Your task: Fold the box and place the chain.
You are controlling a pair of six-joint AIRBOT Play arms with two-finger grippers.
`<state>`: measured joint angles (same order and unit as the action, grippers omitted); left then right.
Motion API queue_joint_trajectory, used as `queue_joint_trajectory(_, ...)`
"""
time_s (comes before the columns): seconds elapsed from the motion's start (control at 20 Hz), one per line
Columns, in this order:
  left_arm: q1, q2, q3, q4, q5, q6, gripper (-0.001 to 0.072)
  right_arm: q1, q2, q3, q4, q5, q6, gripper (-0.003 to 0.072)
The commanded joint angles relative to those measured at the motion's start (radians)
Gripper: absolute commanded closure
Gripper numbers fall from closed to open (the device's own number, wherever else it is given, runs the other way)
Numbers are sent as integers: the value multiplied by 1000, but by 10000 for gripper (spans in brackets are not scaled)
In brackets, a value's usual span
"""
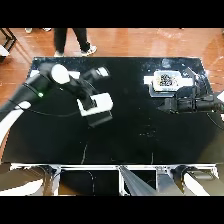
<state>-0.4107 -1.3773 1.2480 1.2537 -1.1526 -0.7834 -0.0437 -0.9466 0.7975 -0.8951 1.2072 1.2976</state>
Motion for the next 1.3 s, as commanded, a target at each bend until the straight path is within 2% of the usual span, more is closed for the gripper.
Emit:
queue_joint_trajectory(0.0, 204, 0, 50, 26, 15, -71, 692, 0, 1, 0, 0, 0, 0, 668)
queue_joint_trajectory(0.15, 391, -5, 67, 26, 137, -152, 692, 0, 1, 0, 1, 0, 1, 668)
queue_joint_trajectory(0.3, 542, -53, 106, 24, 230, -221, 691, 0, 1, 0, 4, -1, 1, 668)
queue_joint_trajectory(0.5, 673, -216, 258, 21, 231, -266, 691, 0, 1, 0, 5, -3, 5, 668)
queue_joint_trajectory(0.65, 749, -352, 404, 21, 230, -319, 670, 0, 1, 0, 5, -3, 5, 667)
queue_joint_trajectory(0.8, 776, -453, 497, 21, 228, -336, 670, 0, 1, 0, 5, -8, 5, 668)
queue_joint_trajectory(1.0, 776, -537, 515, 21, 240, -336, 670, 0, 1, 0, 5, -40, 17, 667)
queue_joint_trajectory(1.05, 776, -549, 515, 21, 243, -336, 629, 0, 1, 0, 6, -42, 20, 668)
queue_joint_trajectory(1.1, 776, -552, 514, 20, 257, -340, 380, 0, 1, 0, 6, -41, 24, 668)
queue_joint_trajectory(1.15, 775, -552, 516, 21, 277, -353, 61, 0, 1, 0, 6, -40, 30, 667)
queue_joint_trajectory(1.25, 775, -550, 555, 21, 249, -371, 69, 0, 1, 0, 7, -40, 31, 668)
